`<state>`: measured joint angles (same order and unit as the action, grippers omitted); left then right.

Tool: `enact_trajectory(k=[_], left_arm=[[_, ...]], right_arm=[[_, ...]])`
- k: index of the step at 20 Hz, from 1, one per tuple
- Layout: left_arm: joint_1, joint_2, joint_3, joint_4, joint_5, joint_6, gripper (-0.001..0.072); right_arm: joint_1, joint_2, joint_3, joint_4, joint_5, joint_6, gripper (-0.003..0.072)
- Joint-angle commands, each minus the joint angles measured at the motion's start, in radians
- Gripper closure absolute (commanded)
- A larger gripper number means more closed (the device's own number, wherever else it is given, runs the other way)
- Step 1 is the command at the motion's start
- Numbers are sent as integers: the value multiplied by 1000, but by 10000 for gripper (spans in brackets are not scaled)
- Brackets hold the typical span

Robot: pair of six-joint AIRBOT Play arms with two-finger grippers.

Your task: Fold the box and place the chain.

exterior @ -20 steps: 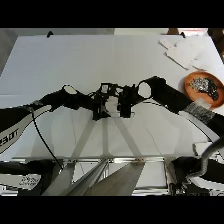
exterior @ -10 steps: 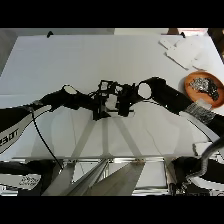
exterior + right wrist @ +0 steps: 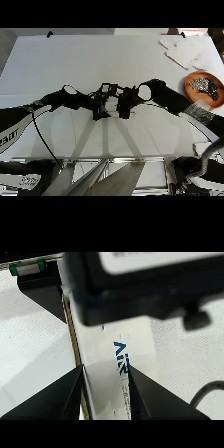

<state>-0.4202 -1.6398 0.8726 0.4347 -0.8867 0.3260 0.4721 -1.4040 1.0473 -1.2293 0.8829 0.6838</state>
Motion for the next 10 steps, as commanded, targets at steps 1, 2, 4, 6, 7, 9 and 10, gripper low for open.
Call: enact_trajectory(k=[1, 2, 4, 6, 7, 9, 10], left_arm=[[1, 0, 0, 0, 0, -1, 372], [1, 0, 0, 0, 0, -1, 372], [1, 0, 0, 0, 0, -1, 372], [1, 0, 0, 0, 0, -2, 372], [1, 0, 0, 0, 0, -1, 372], [1, 0, 0, 0, 0, -1, 372], [1, 0, 0, 0, 0, -1, 372]], right_arm=[[0, 0, -10, -4, 6, 1, 308], [0, 2, -10, -5, 2, 1, 260], [0, 26, -10, -5, -5, 0, 253], [-3, 68, -10, -5, -12, 1, 254], [-3, 92, -10, -3, -12, 1, 256], [-3, 127, -10, 14, -12, 45, 414], [-6, 134, -10, 35, -13, 88, 553]])
